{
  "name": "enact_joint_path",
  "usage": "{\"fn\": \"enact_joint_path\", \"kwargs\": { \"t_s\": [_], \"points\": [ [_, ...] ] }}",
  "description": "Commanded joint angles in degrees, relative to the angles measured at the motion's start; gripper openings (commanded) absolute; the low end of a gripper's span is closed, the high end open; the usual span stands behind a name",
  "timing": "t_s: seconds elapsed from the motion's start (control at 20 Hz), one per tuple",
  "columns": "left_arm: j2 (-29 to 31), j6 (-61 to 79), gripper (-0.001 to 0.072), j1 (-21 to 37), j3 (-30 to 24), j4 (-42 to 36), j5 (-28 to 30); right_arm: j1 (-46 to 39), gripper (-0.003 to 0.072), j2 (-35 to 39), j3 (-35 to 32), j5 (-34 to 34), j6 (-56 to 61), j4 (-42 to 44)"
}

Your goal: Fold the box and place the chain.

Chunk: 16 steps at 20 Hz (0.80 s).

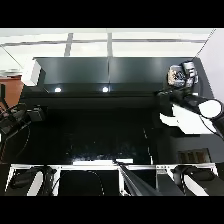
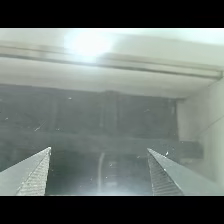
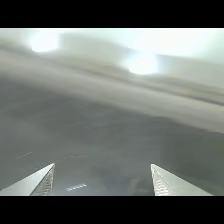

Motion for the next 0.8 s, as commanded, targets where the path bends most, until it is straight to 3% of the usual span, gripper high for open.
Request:
{"fn": "enact_joint_path", "kwargs": {
  "t_s": [0.0, 0.05, 0.15, 0.35, 0.5, 0.6, 0.75],
  "points": [
    [-3.72, 0.04, 0.0704, -0.04, -0.04, -2.43, 0.66, -15.02, 0.0719, -0.83, 0.87, -4.07, 28.24, -25.53],
    [-5.29, 0.04, 0.0704, -0.09, -0.04, -2.49, -0.11, -23.78, 0.0719, -2.4, 2.43, -1.4, 33.75, -29.79],
    [-8.24, 0.04, 0.0704, -0.59, -0.04, -2.47, -1.11, -40.09, 0.0719, -7.61, 7.78, 4.02, 32.63, -29.42],
    [-12.55, 0.0, 0.0704, -2.71, -0.04, -2.51, -1.29, -61.2, 0.072, -22.32, 23.89, 21.16, 13.6, -11.69],
    [-12.87, 0.02, 0.0704, -4.66, -0.02, -2.51, -1.55, -67.6, 0.0719, -34.01, 34.58, 39.41, 0.31, -0.09],
    [-12.87, 0.04, 0.0704, -5.79, -0.04, -2.43, -1.38, -68.19, 0.0719, -40.11, 39.17, 49.48, -6.6, 2.27],
    [-12.87, 0.02, 0.0704, -7.17, -0.04, -2.47, -1.33, -66.49, 0.0719, -44.85, 41.13, 52.72, -13.16, 4.17]
  ]
}}
